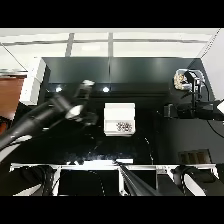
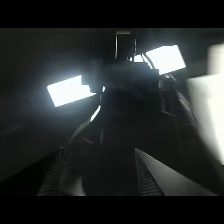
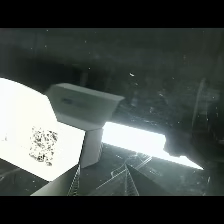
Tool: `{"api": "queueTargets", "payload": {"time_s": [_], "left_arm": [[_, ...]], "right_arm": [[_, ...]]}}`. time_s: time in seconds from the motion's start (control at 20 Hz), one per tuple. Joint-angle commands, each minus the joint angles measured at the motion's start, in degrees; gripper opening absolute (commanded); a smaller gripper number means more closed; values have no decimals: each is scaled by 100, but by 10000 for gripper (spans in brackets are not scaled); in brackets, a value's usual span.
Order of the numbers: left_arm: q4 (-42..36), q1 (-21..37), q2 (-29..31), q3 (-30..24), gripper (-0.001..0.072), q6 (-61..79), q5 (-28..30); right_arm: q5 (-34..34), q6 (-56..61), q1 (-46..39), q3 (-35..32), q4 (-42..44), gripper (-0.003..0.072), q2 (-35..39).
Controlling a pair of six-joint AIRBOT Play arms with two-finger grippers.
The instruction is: Fold the box and place the chain.
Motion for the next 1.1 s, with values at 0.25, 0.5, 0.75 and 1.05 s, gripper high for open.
{"api": "queueTargets", "payload": {"time_s": [0.25, 0.5, 0.75, 1.05], "left_arm": [[-6376, 2610, 734, -2323, 516, 7606, 1504], [-6721, 2114, 208, -2319, 716, 10644, 1327], [-6161, 1589, 76, -2258, 713, 12211, 2546], [-6181, 1506, -553, -1871, 712, 12220, 2492]], "right_arm": [[-103, 214, 0, -2, 7, 352, 4], [-109, 216, 0, -22, 4, 352, 4], [-197, 219, 0, -39, 4, 352, 2], [-367, 219, 0, -39, 4, 352, 2]]}}
